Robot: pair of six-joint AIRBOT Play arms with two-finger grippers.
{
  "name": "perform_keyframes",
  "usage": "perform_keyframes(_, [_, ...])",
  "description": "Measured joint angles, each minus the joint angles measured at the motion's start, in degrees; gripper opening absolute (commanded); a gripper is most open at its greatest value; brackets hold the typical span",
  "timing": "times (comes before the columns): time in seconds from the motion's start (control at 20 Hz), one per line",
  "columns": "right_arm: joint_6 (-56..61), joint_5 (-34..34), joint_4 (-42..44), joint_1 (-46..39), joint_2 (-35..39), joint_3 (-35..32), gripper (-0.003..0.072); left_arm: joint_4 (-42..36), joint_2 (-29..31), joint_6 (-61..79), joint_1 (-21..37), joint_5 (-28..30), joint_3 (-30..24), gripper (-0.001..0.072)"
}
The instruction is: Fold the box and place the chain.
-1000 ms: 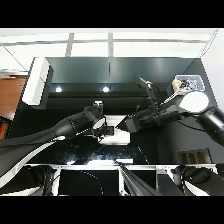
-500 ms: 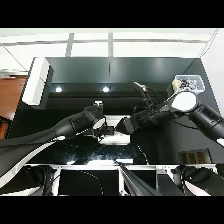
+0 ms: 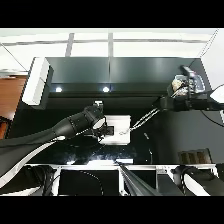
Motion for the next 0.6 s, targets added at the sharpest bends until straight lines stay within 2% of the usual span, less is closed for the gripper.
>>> perform_keyframes(0.15, [6.5,-10.6,-8.2,-3.6,-3.5,-1.2,0.0710,0.0,0.0,0.0,0.0,0.1,0.0,0.0033])
perform_keyframes(0.35, [16.2,-22.5,-13.5,-5.5,-12.1,0.2,0.0709,0.0,0.0,0.0,0.0,0.1,0.0,0.0033])
perform_keyframes(0.6, [22.1,-26.0,-15.5,-6.2,-22.4,5.1,0.0701,0.0,0.0,0.0,0.0,0.1,0.0,0.0033])
